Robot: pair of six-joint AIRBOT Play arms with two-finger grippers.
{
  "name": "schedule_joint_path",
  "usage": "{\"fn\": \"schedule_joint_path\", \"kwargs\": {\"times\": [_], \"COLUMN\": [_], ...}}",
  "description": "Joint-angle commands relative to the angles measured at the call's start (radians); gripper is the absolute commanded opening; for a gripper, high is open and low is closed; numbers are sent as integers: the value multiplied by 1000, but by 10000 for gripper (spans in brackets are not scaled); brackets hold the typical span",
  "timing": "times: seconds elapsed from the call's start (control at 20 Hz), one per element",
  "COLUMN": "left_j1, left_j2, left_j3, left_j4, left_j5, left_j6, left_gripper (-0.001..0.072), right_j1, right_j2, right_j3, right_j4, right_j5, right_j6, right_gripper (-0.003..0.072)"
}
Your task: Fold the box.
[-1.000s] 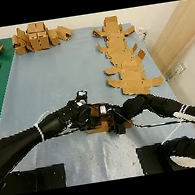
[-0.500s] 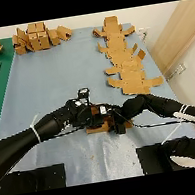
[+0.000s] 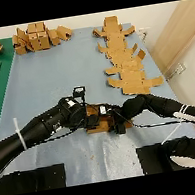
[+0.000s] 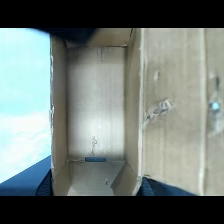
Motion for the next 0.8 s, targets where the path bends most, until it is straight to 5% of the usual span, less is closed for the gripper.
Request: {"fn": "schedule_joint_path", "kwargs": {"times": [0.0,0.3,0.35,0.4,0.6,0.75], "left_j1": [1,7,7,7,78,360], "left_j2": [53,141,155,170,193,174], "left_j3": [0,0,0,0,-32,-106], "left_j4": [56,80,89,112,246,-34], "left_j5": [-80,-149,-170,-202,-237,51], "left_j6": [0,3,18,59,325,891], "left_gripper": [530,510,324,42,11,11], "right_j1": [1,1,1,1,1,1], "right_j2": [0,0,0,0,0,0], "right_j3": [0,0,0,0,0,0], "right_j4": [0,0,0,0,0,0], "right_j5": [0,0,0,0,0,0], "right_j6": [1,0,1,1,1,1], "right_gripper": [297,297,297,297,297,297]}}
